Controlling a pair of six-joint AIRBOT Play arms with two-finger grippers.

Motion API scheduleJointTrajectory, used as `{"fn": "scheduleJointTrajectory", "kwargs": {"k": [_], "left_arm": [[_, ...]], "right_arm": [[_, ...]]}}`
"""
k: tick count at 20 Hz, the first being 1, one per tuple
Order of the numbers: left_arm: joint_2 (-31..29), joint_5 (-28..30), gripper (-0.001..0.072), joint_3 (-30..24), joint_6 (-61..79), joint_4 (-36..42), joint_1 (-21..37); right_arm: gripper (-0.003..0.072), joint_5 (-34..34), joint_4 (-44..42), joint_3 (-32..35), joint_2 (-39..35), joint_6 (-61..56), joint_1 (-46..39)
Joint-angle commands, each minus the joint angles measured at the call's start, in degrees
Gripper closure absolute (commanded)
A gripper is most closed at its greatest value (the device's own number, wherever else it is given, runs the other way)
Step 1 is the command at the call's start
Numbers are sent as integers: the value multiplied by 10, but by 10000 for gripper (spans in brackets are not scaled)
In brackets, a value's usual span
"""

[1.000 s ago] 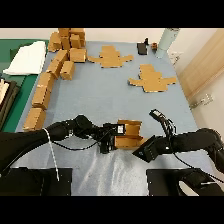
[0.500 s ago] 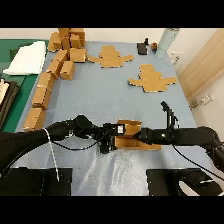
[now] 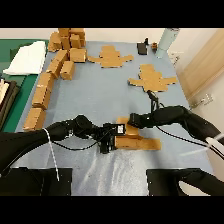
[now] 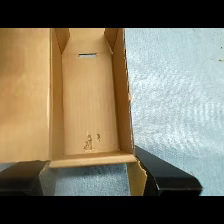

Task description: Fold the box.

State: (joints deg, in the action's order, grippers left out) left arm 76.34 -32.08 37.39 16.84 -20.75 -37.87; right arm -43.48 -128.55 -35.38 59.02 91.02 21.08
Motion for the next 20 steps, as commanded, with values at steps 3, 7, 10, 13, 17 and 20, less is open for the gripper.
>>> {"fn": "scheduleJointTrajectory", "kwargs": {"k": [3,7,10,13,17,20], "left_arm": [[0,0,236,0,1,-1,0],[0,0,236,0,1,-1,0],[0,0,236,0,1,-1,0],[0,0,236,0,1,-1,0],[0,0,236,0,1,-1,0],[0,0,236,0,1,-1,0]], "right_arm": [[681,1,12,-17,85,47,1],[681,5,13,-17,89,55,1],[681,12,12,-17,89,56,1],[682,17,13,-20,86,71,0],[681,-3,29,-41,42,89,0],[682,-56,100,-43,-38,89,0]]}}
